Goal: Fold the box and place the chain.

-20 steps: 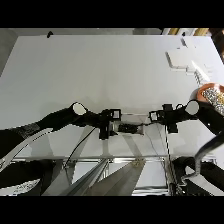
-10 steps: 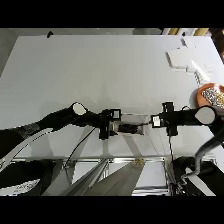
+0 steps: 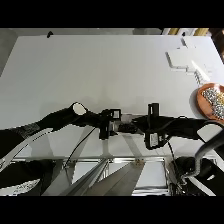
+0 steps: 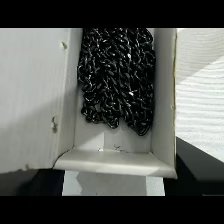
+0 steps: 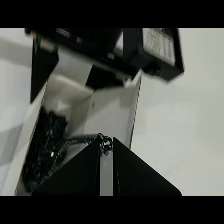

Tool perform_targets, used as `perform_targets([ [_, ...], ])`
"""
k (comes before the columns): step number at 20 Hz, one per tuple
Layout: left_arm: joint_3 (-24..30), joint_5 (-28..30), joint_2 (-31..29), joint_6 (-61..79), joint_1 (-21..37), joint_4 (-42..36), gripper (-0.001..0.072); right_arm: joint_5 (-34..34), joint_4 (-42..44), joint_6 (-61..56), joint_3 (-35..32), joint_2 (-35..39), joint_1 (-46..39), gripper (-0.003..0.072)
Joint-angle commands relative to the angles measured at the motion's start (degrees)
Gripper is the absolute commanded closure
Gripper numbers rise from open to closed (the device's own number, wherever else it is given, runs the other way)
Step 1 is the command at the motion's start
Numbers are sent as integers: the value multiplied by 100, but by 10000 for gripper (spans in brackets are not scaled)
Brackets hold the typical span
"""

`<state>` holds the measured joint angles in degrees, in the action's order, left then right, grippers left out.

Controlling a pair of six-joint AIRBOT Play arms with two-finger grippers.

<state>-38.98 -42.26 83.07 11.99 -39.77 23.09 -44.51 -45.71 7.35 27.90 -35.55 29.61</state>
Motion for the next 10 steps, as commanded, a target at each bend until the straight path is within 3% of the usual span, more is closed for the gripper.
perform_targets([
  [1,-4,0,-4,2,4,2,316,669,251,-7,7,-109,503,669],
  [5,-4,0,-4,2,4,2,316,638,175,-24,20,-579,544,656],
  [8,-4,0,-4,0,4,2,316,562,-245,-256,321,-780,575,452],
  [10,-4,2,-4,2,4,2,316,203,-595,-599,841,-973,332,441],
])
